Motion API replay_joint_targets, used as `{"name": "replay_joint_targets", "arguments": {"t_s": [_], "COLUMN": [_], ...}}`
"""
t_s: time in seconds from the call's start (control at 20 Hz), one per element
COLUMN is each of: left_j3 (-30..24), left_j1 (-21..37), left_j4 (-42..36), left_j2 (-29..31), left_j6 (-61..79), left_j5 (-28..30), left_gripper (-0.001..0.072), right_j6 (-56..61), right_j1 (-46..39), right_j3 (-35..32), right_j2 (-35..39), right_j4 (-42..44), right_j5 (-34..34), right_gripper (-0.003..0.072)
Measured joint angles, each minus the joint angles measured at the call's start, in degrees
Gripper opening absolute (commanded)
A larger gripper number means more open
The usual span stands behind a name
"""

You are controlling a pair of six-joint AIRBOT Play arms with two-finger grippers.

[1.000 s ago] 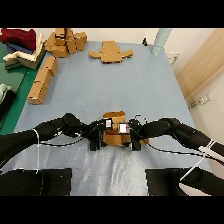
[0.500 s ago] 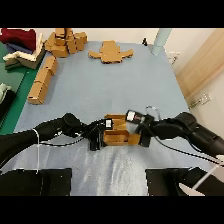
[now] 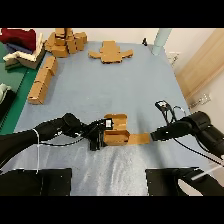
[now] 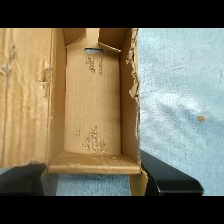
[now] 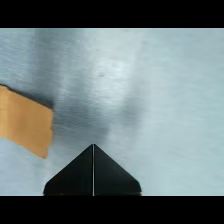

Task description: Fold the box.

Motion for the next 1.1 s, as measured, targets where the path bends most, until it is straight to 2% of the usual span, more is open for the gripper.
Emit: {"name": "replay_joint_targets", "arguments": {"t_s": [0.2,0.4,0.95,1.05,1.1], "left_j3": [0.0,0.0,0.0,0.02,0.0], "left_j1": [0.0,0.0,0.0,0.0,0.0], "left_j4": [0.0,0.0,0.0,0.0,0.0], "left_j2": [0.0,0.0,0.0,0.0,0.0], "left_j6": [0.0,0.0,0.0,0.0,0.0], "left_j5": [-0.02,-0.02,-0.02,-0.04,-0.02], "left_gripper": [0.0464,0.0464,0.0464,0.0465,0.0464], "right_j6": [-5.05,-11.52,-20.06,-20.46,-20.57], "right_j1": [-1.53,-1.92,-2.05,-2.05,-2.05], "right_j3": [-2.34,-3.02,-2.29,-1.09,-0.5], "right_j2": [-4.2,-6.64,-7.54,-7.41,-7.39], "right_j4": [12.79,22.4,35.63,36.74,37.09], "right_j5": [6.38,9.31,9.7,8.61,8.22], "right_gripper": [0.0007,0.0007,0.0028,0.0285,0.0286]}}
